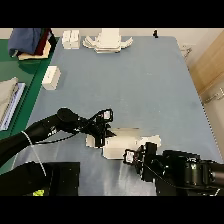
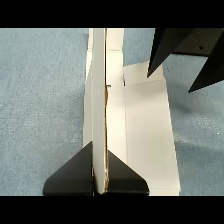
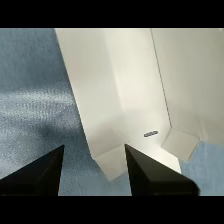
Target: Fold the box.
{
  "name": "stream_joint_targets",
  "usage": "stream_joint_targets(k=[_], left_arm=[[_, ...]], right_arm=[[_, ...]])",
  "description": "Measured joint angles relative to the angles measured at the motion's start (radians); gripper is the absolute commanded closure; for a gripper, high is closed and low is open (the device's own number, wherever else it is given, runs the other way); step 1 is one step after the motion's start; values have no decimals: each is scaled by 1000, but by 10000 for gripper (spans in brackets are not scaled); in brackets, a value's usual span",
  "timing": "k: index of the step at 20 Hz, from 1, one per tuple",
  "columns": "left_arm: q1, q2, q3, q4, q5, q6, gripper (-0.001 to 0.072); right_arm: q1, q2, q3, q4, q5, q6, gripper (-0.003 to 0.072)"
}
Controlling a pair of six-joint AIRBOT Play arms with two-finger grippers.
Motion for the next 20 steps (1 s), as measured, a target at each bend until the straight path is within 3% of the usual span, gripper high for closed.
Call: stream_joint_targets(k=[6, 10, 14, 20], left_arm=[[0, 0, 0, 0, 0, 0, 696], [0, 0, 0, 0, 0, 0, 696], [0, 0, 0, 0, 0, 0, 696], [0, 0, 0, 0, 0, 0, 696]], right_arm=[[-1, -64, -28, -90, -66, -45, 96], [-10, -88, -25, -191, -98, 127, 96], [-12, -47, -21, -280, -67, 289, 96], [-13, 32, -20, -346, -19, 368, 86]])
